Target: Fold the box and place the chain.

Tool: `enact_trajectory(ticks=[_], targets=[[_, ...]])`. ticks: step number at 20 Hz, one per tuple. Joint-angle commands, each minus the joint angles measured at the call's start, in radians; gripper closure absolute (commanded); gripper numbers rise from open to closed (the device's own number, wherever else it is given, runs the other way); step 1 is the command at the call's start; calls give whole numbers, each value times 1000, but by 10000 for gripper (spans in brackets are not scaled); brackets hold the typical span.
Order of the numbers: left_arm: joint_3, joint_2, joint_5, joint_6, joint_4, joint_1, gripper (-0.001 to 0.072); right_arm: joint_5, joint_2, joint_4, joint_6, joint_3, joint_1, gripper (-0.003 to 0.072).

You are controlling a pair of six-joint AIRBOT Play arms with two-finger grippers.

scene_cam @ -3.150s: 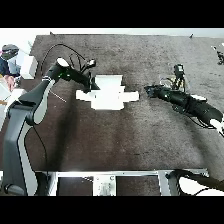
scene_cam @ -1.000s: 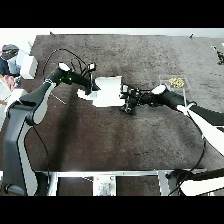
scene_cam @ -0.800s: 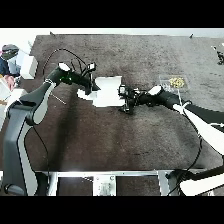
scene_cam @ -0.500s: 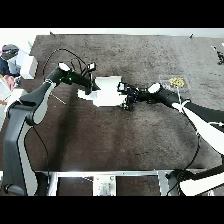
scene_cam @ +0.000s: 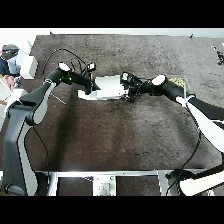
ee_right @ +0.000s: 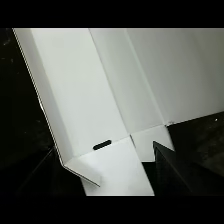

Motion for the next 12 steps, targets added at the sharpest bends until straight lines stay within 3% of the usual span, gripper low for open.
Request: enact_trajectory(ticks=[1, 7, 12], targets=[[0, 0, -3, 0, 0, 0, 697, 63, -40, 2, 2, 71, -26, -16], [0, 0, -2, 0, 0, 0, 697, 183, -127, 1, -2, 186, -47, -34], [0, 0, -2, 0, 0, 0, 697, 216, -153, 1, -3, 225, -80, -34]])
